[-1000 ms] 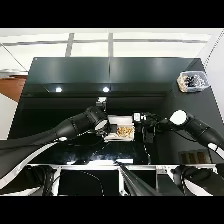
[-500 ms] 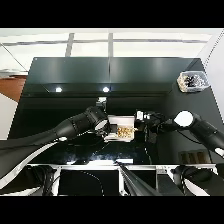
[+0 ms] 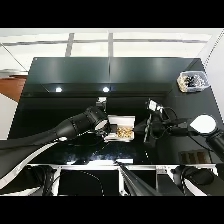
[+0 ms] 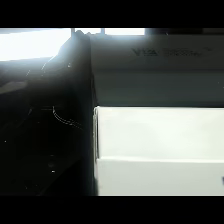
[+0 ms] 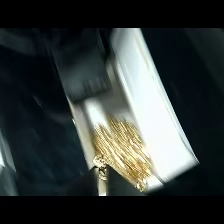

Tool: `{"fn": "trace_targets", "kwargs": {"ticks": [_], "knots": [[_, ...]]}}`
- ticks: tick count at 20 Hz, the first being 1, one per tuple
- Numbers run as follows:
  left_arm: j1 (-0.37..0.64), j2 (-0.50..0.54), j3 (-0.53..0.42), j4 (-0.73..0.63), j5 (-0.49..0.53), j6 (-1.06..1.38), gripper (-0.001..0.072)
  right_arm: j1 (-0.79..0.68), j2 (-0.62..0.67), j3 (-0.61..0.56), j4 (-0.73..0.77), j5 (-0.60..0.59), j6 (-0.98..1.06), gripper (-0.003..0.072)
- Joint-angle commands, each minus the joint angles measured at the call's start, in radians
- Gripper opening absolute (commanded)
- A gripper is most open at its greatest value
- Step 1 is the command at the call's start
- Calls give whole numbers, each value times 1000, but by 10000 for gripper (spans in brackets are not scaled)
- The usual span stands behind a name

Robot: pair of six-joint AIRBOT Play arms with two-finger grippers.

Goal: Fold the box and place the chain.

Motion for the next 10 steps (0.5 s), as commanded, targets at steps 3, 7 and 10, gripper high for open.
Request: {"fn": "trace_targets", "kwargs": {"ticks": [3, 7, 10], "knots": [[0, 0, 0, 0, 0, 0, 25, 44, -24, 1, 75, -73, 197, 385], [0, 0, 0, -3, -3, 0, 26, -98, -22, 16, -35, 40, 265, 365], [0, 0, 0, -4, 0, 0, 27, -263, -22, 28, -58, 174, 265, 366]]}}
